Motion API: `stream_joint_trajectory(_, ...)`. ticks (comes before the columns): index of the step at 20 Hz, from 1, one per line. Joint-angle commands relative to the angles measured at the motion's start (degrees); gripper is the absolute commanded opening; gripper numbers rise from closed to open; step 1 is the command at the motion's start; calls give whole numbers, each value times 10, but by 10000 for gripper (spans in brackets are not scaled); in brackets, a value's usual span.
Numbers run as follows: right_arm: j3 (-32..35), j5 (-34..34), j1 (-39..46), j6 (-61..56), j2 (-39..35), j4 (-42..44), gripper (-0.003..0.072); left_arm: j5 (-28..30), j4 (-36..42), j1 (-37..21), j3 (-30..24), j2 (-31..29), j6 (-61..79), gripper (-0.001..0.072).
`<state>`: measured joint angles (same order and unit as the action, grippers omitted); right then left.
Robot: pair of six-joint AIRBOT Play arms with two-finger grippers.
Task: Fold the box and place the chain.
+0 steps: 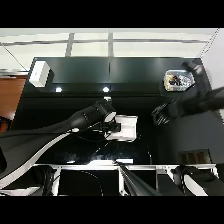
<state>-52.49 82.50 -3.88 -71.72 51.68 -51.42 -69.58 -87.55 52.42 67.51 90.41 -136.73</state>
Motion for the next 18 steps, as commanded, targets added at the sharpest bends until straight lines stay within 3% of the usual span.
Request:
stream_joint_trajectory(1, 115, -52, -83, 6, -17, 92, 6, 0, 0, 0, 0, 0, 0, 26)
stream_joint_trajectory(6, 141, -219, -198, 1, 5, 146, 6, 0, 0, 0, 0, 0, 0, 26)
stream_joint_trajectory(8, 141, -252, -210, 0, 17, 145, 8, 0, 0, 0, 0, 0, 0, 26)
stream_joint_trajectory(11, 141, -266, -210, -8, 34, 130, 28, 0, 2, 0, 0, 0, 0, 25)
stream_joint_trajectory(12, 141, -275, -210, -18, 36, 119, 157, 0, 2, 0, 0, 0, 0, 26)
stream_joint_trajectory(13, 141, -277, -209, -20, 36, 99, 195, 0, 2, 0, 0, 0, 0, 26)
stream_joint_trajectory(15, 140, -262, -191, -20, 36, 60, 205, 1, 2, 0, 0, 0, 0, 25)
stream_joint_trajectory(18, 117, -188, -125, -8, 28, 39, 201, 0, 2, 0, 0, 0, 0, 26)
